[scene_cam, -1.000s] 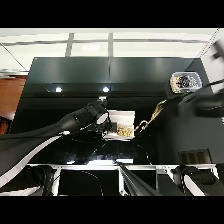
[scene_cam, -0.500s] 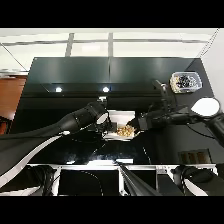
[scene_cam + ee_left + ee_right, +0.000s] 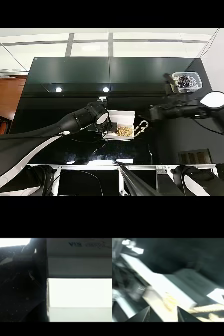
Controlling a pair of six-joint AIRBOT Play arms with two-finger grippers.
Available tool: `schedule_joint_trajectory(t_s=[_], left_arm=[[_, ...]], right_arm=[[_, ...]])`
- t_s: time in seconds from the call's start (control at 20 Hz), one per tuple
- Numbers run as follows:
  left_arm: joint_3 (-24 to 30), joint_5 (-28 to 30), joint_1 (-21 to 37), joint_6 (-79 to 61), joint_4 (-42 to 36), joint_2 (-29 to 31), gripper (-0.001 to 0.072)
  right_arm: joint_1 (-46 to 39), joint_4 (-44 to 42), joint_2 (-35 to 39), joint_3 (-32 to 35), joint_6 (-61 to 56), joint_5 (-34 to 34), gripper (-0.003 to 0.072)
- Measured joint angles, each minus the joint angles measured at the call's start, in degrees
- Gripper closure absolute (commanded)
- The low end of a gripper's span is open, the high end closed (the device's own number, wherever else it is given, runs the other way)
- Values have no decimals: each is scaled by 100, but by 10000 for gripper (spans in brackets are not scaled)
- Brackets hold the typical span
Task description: Fold the box and place the chain.
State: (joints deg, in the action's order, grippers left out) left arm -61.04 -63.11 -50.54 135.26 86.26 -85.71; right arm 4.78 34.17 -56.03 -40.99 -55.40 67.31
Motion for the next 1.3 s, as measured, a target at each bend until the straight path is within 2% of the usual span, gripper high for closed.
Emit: schedule_joint_trajectory(t_s=[0.05, 0.1, 0.15, 0.4, 0.55, 0.65, 0.9, 1.3], left_arm=[[0, 0, 0, 0, 0, 2, 680], [0, -2, 0, 0, 0, 0, 680], [0, -7, 0, 0, 0, 2, 680], [0, -20, 0, 0, 0, 2, 679], [0, -22, 0, 0, -2, 2, 680], [0, -22, 0, 0, 0, 2, 680], [0, -17, 0, 0, 0, 0, 680], [0, -20, 0, 0, -2, 2, 680]], right_arm=[[-238, 138, 31, 85, 278, 142, 285], [-446, 249, 61, 221, 581, 232, 41], [-579, 369, 81, 393, 887, 201, -34], [-413, 717, 120, 1038, 2887, -960, -34], [-61, 1003, 37, 1154, 4389, -1392, -34], [140, 1156, -76, 1187, 4972, -1582, -33], [546, 1429, -352, 1217, 5825, -1832, -33], [763, 1434, -800, 1222, 6341, -2262, -33]])
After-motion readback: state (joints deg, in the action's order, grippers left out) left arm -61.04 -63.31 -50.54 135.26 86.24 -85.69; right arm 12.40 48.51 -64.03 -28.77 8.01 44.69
